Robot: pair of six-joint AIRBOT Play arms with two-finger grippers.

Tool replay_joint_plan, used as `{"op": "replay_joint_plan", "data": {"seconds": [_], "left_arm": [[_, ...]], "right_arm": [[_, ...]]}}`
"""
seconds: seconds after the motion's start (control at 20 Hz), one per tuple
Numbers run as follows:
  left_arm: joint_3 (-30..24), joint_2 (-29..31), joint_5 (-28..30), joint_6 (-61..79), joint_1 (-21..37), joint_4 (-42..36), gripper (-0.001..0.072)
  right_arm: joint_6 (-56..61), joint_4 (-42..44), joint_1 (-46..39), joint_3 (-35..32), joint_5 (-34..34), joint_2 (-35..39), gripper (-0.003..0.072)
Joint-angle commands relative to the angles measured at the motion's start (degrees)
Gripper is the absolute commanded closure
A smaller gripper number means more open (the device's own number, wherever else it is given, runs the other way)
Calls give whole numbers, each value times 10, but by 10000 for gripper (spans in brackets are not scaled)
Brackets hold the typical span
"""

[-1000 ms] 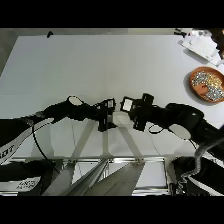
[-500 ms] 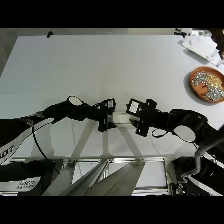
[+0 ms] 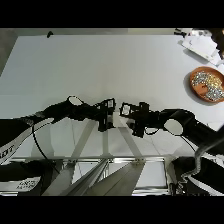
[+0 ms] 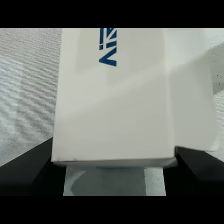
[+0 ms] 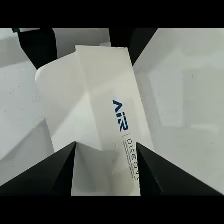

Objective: Fold the box and place the chain.

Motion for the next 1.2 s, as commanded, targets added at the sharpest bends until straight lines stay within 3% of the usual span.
{"op": "replay_joint_plan", "data": {"seconds": [0.0,0.35,0.75,1.15], "left_arm": [[0,0,0,0,0,0,437],[0,0,0,0,0,0,437],[0,0,0,0,0,0,437],[0,0,0,0,0,0,437]], "right_arm": [[-3,-13,0,6,0,-4,354],[33,-42,0,16,-40,-4,416],[40,-43,0,15,-4,-30,416],[40,-54,13,-8,-30,-31,416]]}}
